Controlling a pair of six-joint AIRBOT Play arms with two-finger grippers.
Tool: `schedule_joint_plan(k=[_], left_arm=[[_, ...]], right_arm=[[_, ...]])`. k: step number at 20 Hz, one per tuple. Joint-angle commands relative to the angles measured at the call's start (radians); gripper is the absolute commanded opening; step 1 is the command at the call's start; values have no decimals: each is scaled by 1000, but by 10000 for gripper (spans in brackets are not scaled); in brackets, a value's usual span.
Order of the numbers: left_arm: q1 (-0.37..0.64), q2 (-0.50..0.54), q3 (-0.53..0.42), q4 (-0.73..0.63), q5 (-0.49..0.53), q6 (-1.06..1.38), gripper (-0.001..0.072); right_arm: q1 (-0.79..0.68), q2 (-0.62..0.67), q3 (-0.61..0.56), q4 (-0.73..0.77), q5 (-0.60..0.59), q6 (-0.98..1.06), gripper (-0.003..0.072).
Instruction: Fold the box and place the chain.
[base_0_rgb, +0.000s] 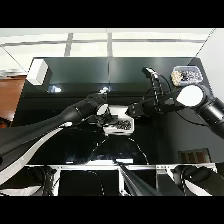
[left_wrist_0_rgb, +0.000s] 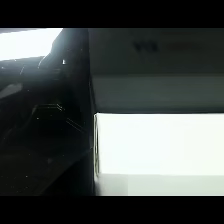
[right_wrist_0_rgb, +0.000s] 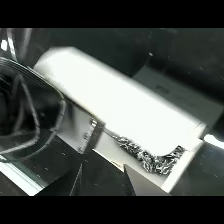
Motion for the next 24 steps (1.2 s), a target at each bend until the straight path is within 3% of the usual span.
schedule_joint_plan(k=[1,5,6,7,8,13,15,17,18,20,21,22,24], left_arm=[[0,-10,0,0,3,0,27],[0,-16,3,0,-13,-32,27],[0,-15,10,0,-25,-72,88],[-1,-11,19,0,-35,-74,341],[-6,0,32,14,-54,-74,682],[-20,193,30,190,-179,134,708],[20,308,-48,300,-202,162,704],[150,409,-173,296,-193,166,703],[241,453,-249,237,-141,183,701],[412,522,-420,55,131,312,695],[478,534,-487,-114,249,507,695],[524,531,-533,-329,305,819,695],[544,508,-569,-617,250,1466,696]], right_arm=[[-55,7,1,-73,76,-13,316],[-142,26,1,-131,111,-29,316],[-151,26,0,-131,111,-35,315],[-155,26,0,-132,110,-43,315],[-156,26,0,-135,109,-48,316],[-157,26,0,-177,94,-49,316],[-157,26,0,-178,82,-49,316],[-156,26,0,-185,70,-49,316],[-156,26,0,-187,65,-49,316],[-156,26,0,-187,50,-49,316],[-156,26,0,-187,42,-49,316],[-156,26,0,-187,38,-49,316],[-156,26,0,-193,39,-49,316]])
